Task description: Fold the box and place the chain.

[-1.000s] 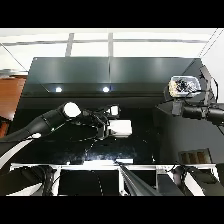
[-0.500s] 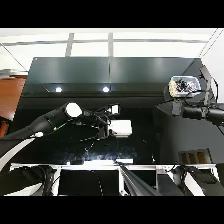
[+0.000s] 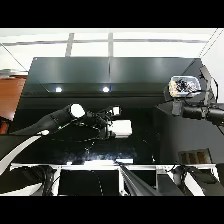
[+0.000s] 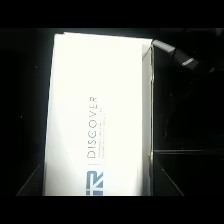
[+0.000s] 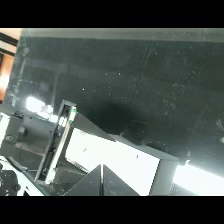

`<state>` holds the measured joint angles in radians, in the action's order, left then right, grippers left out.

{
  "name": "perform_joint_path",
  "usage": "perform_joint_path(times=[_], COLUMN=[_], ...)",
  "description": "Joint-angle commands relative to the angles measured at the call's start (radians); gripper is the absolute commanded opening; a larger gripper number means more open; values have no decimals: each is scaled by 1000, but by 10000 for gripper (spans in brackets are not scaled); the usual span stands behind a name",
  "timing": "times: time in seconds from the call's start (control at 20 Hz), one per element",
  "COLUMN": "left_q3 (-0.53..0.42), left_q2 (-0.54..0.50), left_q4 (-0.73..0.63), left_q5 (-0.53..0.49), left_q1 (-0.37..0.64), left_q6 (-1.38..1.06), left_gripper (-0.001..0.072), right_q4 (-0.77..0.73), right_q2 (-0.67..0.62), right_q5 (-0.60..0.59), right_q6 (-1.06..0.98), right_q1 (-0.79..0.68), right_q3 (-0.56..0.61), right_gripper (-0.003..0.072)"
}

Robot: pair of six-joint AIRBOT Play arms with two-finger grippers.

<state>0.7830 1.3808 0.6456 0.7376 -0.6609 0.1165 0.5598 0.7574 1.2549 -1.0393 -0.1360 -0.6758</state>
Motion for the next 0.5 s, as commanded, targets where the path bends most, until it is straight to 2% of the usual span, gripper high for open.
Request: perform_joint_path(times=[0.0,0.2,0.3,0.35,0.4,0.45], left_q3=[1,2,2,2,2,2], left_q2=[25,27,28,28,28,27], left_q4=[0,1,1,1,2,2], left_q5=[-16,-31,-31,-31,-29,-22], left_q1=[-2,-2,-2,-2,-2,-2], left_q6=[0,0,0,0,0,0], left_gripper=[708,706,678,573,401,290], right_q4=[2,16,21,21,21,21], right_q2=[0,0,0,0,0,0], right_q5=[-3,-6,-7,-7,-7,-7], right_q6=[0,0,0,0,0,0], right_q1=[0,0,0,0,0,0], right_q3=[3,12,14,15,16,17], right_gripper=[24,24,24,24,25,24])
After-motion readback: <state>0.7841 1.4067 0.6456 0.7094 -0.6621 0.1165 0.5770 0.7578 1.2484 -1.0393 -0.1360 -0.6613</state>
